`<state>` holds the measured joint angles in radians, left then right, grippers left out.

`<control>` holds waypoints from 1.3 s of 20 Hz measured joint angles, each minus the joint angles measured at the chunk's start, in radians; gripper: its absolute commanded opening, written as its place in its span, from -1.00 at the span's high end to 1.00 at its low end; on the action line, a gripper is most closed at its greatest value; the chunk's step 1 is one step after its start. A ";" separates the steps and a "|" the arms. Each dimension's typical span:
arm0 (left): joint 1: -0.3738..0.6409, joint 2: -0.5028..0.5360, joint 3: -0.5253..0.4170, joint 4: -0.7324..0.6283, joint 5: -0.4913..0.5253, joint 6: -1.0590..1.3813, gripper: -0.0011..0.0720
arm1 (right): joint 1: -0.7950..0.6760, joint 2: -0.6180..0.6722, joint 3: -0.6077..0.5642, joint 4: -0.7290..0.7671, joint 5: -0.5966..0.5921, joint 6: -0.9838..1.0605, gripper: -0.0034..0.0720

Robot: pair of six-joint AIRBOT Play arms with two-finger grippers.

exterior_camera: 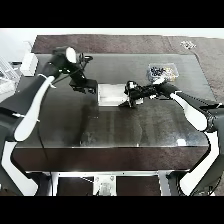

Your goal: Fold the box and place the chain.

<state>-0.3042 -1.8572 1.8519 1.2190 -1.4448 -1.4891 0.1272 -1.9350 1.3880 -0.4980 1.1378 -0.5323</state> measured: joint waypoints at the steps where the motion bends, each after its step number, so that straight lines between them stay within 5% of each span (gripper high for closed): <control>1: 0.036 0.006 -0.012 -0.066 0.005 0.107 -0.75 | 0.000 0.000 0.000 0.000 0.000 0.000 -0.65; 6: 0.175 0.015 -0.154 -0.380 0.029 0.654 -0.80 | 0.000 0.000 0.000 0.000 0.000 0.000 -0.65; 7: 0.188 0.015 -0.193 -0.423 0.041 0.727 -1.00 | 0.000 0.000 0.000 0.000 0.000 0.000 -0.65; 13: 0.217 0.011 -0.397 -0.693 0.272 1.417 -1.00 | 0.000 0.000 0.000 0.000 0.000 0.000 -0.65; 20: 0.220 -0.064 -0.443 -0.837 0.290 1.849 -1.00 | 0.000 0.000 0.000 0.000 0.000 0.000 -0.65; 26: 0.216 -0.094 -0.447 -0.876 0.239 1.985 -1.00 | 0.000 0.000 0.000 0.000 0.000 0.000 -0.65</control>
<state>-0.0879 -1.9511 1.4044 0.3428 -1.2060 0.4961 0.1272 -1.9350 1.3880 -0.4980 1.1381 -0.5320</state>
